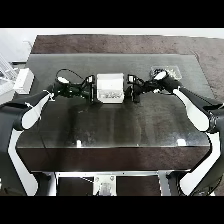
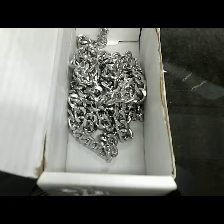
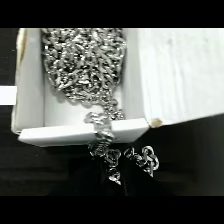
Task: Fold the box and place the chain.
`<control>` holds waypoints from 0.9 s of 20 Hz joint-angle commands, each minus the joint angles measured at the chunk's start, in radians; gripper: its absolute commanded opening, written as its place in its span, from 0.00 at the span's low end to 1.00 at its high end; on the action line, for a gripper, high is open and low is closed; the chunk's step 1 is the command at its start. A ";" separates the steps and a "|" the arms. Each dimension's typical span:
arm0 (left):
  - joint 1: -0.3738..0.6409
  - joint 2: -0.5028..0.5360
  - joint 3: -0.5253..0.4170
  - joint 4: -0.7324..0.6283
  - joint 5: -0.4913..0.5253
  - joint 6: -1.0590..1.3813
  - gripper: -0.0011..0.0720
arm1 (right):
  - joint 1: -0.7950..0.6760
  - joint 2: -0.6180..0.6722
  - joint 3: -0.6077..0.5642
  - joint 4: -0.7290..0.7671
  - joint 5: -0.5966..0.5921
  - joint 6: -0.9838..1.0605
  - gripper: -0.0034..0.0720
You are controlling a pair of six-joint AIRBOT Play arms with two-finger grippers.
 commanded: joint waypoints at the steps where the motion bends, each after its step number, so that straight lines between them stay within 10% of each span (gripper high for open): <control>1: 0.001 0.000 0.000 0.000 0.000 0.000 0.63 | -0.008 0.019 0.014 0.004 0.010 0.071 0.04; 18: 0.001 0.000 0.000 0.000 0.000 0.000 0.63 | 0.062 0.393 0.014 0.031 0.113 0.280 0.04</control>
